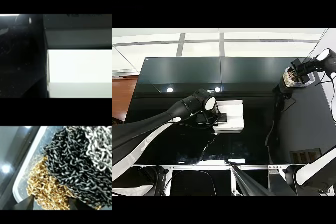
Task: Fold the box and place the chain.
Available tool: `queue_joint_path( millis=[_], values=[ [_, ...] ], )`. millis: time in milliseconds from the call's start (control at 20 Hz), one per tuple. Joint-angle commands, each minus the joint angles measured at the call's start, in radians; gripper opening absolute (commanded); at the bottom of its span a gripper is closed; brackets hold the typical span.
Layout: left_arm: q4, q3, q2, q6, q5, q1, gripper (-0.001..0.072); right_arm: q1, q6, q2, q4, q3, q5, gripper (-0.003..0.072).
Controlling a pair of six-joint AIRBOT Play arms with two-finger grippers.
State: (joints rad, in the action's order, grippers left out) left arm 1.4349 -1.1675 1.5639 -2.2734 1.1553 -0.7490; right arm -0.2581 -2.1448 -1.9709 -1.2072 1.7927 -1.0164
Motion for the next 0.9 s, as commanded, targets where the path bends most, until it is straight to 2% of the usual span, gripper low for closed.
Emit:
queue_joint_path(
  millis=[0,50,100,300,450,650,850],
  values=[
    [0.000,-0.001,-0.001,0.000,0.000,0.001,0.0027,0.000,0.045,-0.010,0.001,-0.001,0.023,0.0253],
    [0.000,-0.001,-0.001,0.000,0.000,0.001,0.0027,0.000,0.087,-0.007,0.010,0.000,0.016,0.0087],
    [0.000,-0.001,-0.001,0.000,0.000,0.001,0.0027,0.001,0.142,0.000,0.014,0.001,0.014,0.0010],
    [-0.002,-0.001,-0.001,0.000,0.001,0.001,0.0026,0.003,0.328,0.100,-0.021,0.001,0.002,0.0009],
    [-0.002,-0.001,-0.001,0.000,-0.001,0.001,0.0027,0.002,0.486,0.253,-0.024,0.001,-0.021,0.0009],
    [-0.004,-0.001,-0.001,0.000,-0.002,0.001,0.0027,0.003,0.583,0.483,-0.013,0.001,-0.014,0.0008],
    [-0.004,-0.001,-0.001,0.000,0.001,0.001,0.0026,0.003,0.722,0.687,0.153,0.001,-0.018,0.0006]
  ],
)
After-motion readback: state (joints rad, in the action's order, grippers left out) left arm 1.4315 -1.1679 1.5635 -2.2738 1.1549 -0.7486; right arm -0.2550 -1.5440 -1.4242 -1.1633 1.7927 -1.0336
